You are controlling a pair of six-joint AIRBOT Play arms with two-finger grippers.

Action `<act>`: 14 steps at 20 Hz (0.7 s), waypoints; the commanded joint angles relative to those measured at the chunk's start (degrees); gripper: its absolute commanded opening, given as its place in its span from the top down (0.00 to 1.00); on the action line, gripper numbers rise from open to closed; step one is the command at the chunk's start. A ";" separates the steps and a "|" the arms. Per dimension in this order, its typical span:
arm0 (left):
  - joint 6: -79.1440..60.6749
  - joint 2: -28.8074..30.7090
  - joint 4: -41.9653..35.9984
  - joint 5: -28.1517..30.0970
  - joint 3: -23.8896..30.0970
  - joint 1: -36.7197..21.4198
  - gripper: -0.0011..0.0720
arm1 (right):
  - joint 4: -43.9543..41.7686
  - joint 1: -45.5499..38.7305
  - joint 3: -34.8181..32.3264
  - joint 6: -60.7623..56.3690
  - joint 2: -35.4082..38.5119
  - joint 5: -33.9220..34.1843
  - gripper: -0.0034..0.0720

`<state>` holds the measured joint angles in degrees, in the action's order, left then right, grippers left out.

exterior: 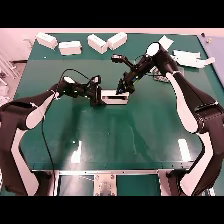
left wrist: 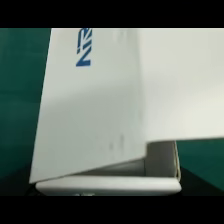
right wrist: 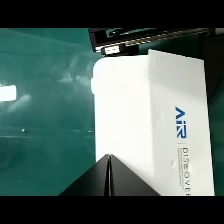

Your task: Fold the box and place the chain.

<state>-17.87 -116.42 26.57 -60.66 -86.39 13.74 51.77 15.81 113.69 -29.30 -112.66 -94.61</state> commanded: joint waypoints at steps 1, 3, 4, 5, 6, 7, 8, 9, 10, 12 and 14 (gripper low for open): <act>0.00 0.04 0.02 0.02 0.02 0.02 0.35 | 0.42 0.02 -0.11 1.25 -0.74 0.74 0.94; 0.02 0.04 0.00 0.02 0.02 0.04 0.35 | 1.20 0.02 -0.11 1.22 -1.22 0.79 0.91; 0.00 0.04 0.00 0.02 0.02 0.02 0.35 | 1.70 0.02 -0.11 1.22 -1.38 1.11 0.74; 0.00 0.04 0.02 0.04 0.02 0.02 0.35 | 2.36 -0.02 -0.11 1.22 -1.38 1.77 0.57; 0.00 0.04 0.02 0.02 0.02 0.02 0.35 | 2.47 -0.07 -0.07 1.25 -1.36 2.54 0.56; 0.00 0.04 0.00 0.02 0.02 0.02 0.35 | 2.56 -0.11 -0.07 1.27 -1.36 3.13 0.56; 0.00 0.04 0.00 0.02 0.02 0.02 0.35 | 2.75 -0.26 -0.07 1.27 -1.36 3.54 0.56; 0.00 0.04 0.00 0.02 0.02 0.04 0.35 | 2.75 -0.26 -0.07 1.27 -1.36 3.61 0.55; 0.00 0.04 0.00 0.02 0.02 0.02 0.35 | 2.75 -0.26 -0.07 1.27 -1.36 3.58 0.53; 0.00 0.04 0.00 0.02 0.02 0.04 0.35 | 2.93 -0.26 -0.07 1.73 -1.36 4.07 0.45; 0.00 0.04 0.00 0.02 0.02 0.02 0.35 | 2.95 -0.24 -0.07 2.38 -1.36 4.68 0.45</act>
